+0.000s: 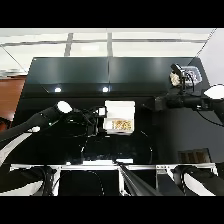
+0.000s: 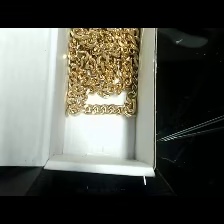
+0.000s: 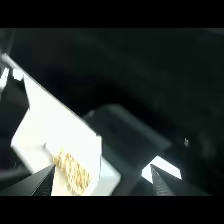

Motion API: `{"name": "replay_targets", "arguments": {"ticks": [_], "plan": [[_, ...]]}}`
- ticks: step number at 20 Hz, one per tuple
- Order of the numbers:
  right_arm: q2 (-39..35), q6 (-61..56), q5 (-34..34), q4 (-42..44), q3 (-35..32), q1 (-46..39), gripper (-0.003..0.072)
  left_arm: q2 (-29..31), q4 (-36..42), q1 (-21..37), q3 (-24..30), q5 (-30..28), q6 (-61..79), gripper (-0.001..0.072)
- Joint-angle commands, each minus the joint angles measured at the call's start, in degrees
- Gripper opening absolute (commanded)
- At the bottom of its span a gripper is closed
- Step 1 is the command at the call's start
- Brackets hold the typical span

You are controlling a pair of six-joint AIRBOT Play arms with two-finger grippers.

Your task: Fold the box and place the chain.

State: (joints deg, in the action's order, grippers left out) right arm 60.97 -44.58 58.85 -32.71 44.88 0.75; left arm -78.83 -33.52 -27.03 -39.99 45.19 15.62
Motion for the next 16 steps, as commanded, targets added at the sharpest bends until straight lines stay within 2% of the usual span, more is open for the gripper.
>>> {"name": "replay_targets", "arguments": {"ticks": [1,4,8,11,13,16], "plan": [[1.27,-6.75,-14.1,0.31,0.0,5.09,0.0708,-0.04,-0.55,-0.11,-0.07,-0.22,0.04,0.0397],[5.75,-9.92,-22.62,1.4,0.04,8.07,0.0707,-0.04,-0.52,-0.11,-0.07,-0.22,0.04,0.0397],[12.59,-9.86,-21.86,5.01,1.62,9.42,0.0706,-0.04,-0.5,-0.11,-0.07,-0.22,0.0,0.0397],[14.12,-5.97,-16.72,5.07,2.49,10.75,0.0706,-0.04,-0.5,-0.11,-0.07,-0.24,-1.05,0.0397],[13.99,0.02,-6.86,5.05,4.35,10.91,0.0707,-0.02,-0.48,-0.11,-0.07,-0.13,-1.05,0.0397],[13.97,11.58,1.92,4.92,6.4,10.91,0.0706,-0.02,-0.5,-0.11,-0.07,-0.2,-1.05,0.0397]]}}
